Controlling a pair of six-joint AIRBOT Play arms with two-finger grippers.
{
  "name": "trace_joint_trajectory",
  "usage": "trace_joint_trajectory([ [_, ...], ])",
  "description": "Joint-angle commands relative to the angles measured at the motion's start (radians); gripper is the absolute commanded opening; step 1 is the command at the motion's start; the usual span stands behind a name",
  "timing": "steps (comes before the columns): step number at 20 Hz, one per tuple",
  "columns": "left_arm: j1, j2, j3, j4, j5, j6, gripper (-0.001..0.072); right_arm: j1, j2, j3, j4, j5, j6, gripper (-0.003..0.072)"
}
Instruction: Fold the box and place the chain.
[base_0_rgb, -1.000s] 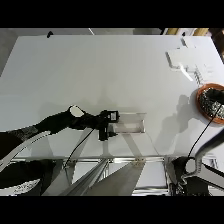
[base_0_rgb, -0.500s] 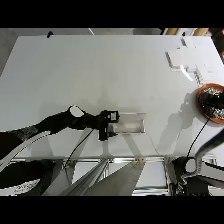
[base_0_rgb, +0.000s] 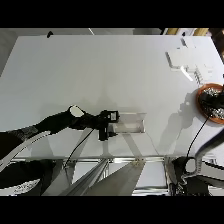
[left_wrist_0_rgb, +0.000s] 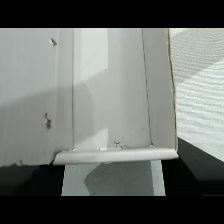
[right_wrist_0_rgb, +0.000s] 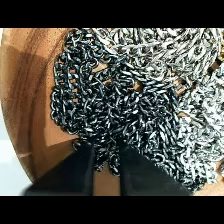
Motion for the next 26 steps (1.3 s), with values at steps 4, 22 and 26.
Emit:
trace_joint_trajectory([
  [4,0.000,0.000,-0.001,0.000,0.000,0.000,0.0344,0.003,0.010,0.000,0.011,0.061,-0.002,0.0012],
  [22,0.000,0.000,0.000,0.000,0.000,0.000,0.0344,0.357,0.688,0.000,0.333,0.385,-0.157,0.0012],
  [26,0.000,0.000,0.000,0.000,0.000,0.000,0.0344,0.558,0.782,0.000,0.412,0.493,-0.158,0.0012],
])
